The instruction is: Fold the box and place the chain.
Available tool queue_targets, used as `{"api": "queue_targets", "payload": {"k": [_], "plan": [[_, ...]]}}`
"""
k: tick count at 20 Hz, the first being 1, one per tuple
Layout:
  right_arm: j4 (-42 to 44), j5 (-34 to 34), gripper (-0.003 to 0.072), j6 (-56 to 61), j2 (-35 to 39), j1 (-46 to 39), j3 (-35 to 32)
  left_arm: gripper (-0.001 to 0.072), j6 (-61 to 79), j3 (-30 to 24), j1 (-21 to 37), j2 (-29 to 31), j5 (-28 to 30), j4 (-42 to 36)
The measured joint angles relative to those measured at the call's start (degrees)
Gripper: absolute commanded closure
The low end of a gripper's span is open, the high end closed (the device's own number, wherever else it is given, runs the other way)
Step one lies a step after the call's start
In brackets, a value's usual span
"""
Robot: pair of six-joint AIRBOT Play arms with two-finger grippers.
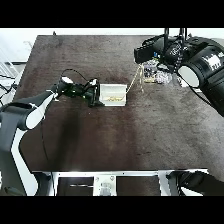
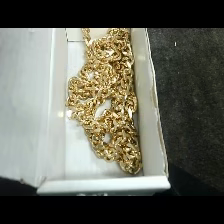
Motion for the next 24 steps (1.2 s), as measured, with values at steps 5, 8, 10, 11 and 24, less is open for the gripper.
{"api": "queue_targets", "payload": {"k": [5,8,10,11,24], "plan": [[0.7,0.6,0.0675,0.8,0.2,1.8,-0.1,0.0219,0.0,0.0,0.0,0.0,0.0,0.0],[1.1,-0.3,0.0675,2.4,0.1,2.2,-0.6,0.0219,0.0,0.0,0.0,0.0,0.0,0.0],[2.3,-1.5,0.0675,3.2,-0.5,2.4,-0.9,0.0219,0.0,0.0,0.0,0.0,0.0,0.0],[3.0,-2.1,0.0675,3.5,-0.9,2.6,-1.0,0.0219,0.0,0.0,0.0,0.0,0.0,0.0],[7.9,-7.2,0.0675,7.4,-8.9,4.5,-10.8,0.0219,0.0,0.0,0.0,0.0,0.0,0.0]]}}
